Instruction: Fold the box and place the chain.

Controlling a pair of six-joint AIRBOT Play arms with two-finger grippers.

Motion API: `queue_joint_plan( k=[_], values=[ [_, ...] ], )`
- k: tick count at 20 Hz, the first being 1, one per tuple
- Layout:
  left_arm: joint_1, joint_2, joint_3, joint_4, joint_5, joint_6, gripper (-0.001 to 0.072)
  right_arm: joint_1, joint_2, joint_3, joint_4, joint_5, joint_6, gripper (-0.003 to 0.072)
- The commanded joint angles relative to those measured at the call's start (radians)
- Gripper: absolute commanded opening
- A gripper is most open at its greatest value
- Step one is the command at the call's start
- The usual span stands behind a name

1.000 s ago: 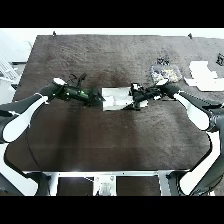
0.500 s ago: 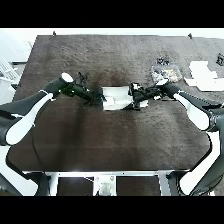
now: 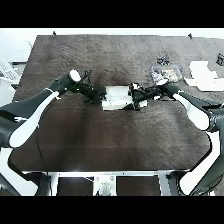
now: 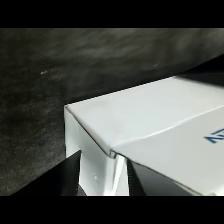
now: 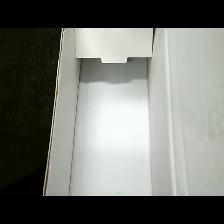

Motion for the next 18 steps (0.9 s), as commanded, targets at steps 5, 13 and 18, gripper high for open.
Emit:
queue_joint_plan(
  k=[5,13,18],
  values=[
    [-0.047,0.000,0.059,0.116,-0.037,-0.119,0.0337,0.000,0.000,0.000,-0.002,0.000,0.002,0.0550],
    [-0.090,-0.012,0.090,0.296,-0.084,-0.255,0.0337,0.000,0.000,0.000,-0.002,0.000,0.002,0.0550],
    [-0.114,-0.050,0.154,0.356,-0.139,-0.288,0.0337,0.000,0.000,0.000,-0.002,0.000,0.002,0.0550]
  ],
)
